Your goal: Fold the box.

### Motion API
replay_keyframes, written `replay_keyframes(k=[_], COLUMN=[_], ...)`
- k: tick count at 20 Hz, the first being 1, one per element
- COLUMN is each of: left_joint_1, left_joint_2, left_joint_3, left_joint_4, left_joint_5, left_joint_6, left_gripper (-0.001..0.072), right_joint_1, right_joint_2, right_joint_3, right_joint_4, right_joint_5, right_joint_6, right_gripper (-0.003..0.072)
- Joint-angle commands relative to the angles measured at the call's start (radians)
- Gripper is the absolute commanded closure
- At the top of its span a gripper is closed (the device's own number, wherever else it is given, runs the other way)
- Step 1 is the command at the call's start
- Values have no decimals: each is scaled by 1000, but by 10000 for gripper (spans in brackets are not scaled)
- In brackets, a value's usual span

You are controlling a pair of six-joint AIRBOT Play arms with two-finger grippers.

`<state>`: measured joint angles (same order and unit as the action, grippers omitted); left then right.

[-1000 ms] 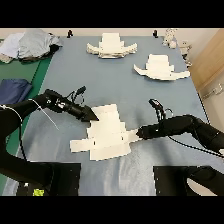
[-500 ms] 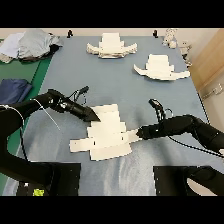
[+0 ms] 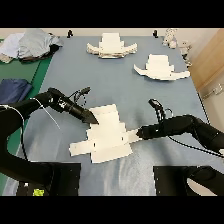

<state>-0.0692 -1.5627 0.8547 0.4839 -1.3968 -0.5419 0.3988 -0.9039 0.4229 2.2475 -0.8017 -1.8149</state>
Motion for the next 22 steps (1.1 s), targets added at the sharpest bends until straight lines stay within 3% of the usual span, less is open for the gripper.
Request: replay_keyframes(k=[1,7,8,10,14,17,22], left_joint_1=[0,0,0,0,-26,-99,-257], left_joint_2=[-1,-1,0,0,41,143,337], left_joint_3=[9,9,9,21,69,69,19], left_joint_4=[18,11,5,-24,-40,-39,-35], left_joint_5=[-10,-11,-18,-53,-83,50,264], left_joint_6=[14,64,68,141,275,423,554], left_gripper=[664,695,694,696,698,700,700], right_joint_1=[0,0,0,-9,-69,-120,-144], right_joint_2=[0,0,0,1,0,0,0], right_joint_3=[0,1,5,32,149,233,284], right_joint_4=[0,-12,-39,-137,-442,-584,-580], right_joint_5=[0,1,1,-7,-48,-74,-68], right_joint_6=[0,0,0,2,215,363,431], right_gripper=[686,682,655,414,412,412,412])
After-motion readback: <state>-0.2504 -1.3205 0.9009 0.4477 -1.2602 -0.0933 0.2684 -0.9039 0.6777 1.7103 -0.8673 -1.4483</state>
